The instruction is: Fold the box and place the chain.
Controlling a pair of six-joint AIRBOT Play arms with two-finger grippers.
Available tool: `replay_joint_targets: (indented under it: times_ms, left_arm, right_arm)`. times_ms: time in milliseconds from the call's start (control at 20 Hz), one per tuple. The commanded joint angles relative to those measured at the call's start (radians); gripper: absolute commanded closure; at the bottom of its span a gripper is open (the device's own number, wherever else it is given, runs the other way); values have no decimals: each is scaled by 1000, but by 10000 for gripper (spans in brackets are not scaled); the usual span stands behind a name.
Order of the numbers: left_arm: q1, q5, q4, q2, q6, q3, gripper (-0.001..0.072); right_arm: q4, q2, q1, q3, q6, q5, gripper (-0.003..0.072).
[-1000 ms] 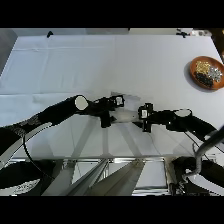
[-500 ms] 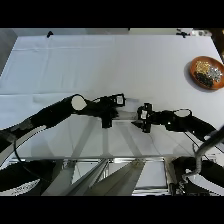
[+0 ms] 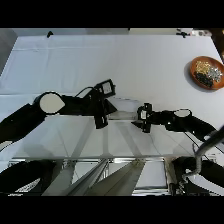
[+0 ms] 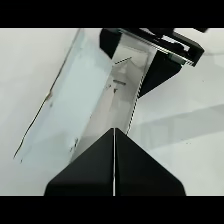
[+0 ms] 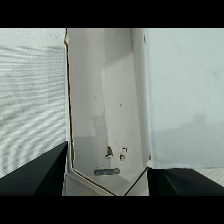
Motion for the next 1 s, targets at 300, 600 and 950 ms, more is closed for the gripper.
replay_joint_targets:
  times_ms: [300,600,950]
  left_arm:
    - [277,-286,445,57,-783,0,707]
    - [541,-433,430,29,-833,-14,706]
    - [597,-398,89,-148,-618,-90,709]
  right_arm:
    - [0,0,0,0,0,-1,348]
    - [0,0,0,0,0,-1,348]
    - [0,0,0,0,0,-1,348]
